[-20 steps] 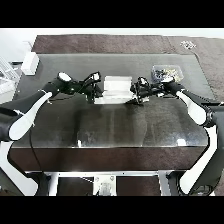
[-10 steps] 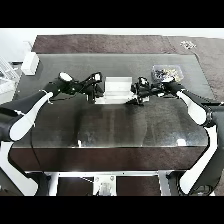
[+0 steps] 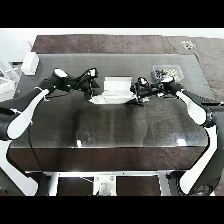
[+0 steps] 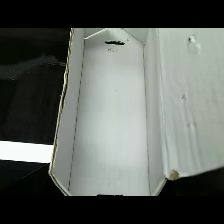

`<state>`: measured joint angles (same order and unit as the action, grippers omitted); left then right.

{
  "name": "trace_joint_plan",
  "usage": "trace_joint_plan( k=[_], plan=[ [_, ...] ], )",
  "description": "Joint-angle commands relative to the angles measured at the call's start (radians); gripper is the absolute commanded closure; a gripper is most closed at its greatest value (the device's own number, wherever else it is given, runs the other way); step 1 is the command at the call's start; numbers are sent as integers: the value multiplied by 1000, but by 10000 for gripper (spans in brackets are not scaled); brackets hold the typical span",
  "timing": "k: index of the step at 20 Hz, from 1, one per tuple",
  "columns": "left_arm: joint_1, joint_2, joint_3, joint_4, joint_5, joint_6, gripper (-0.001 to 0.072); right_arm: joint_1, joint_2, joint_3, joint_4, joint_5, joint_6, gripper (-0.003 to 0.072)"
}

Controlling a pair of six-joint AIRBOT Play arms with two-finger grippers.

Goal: Fold the box and place the chain.

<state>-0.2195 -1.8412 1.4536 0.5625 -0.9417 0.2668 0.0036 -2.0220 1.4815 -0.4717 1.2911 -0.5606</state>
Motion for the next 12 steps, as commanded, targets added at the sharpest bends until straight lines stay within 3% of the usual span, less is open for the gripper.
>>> trace_joint_plan(
  k=[1,7,12],
  plan=[
    [3,0,6,41,-51,-5,294,-1,0,0,0,1,0,104],
    [2,0,5,62,-142,-10,293,-1,0,0,0,1,0,104],
    [-7,-3,6,51,-119,-30,293,-1,0,0,0,1,0,104]
  ],
)
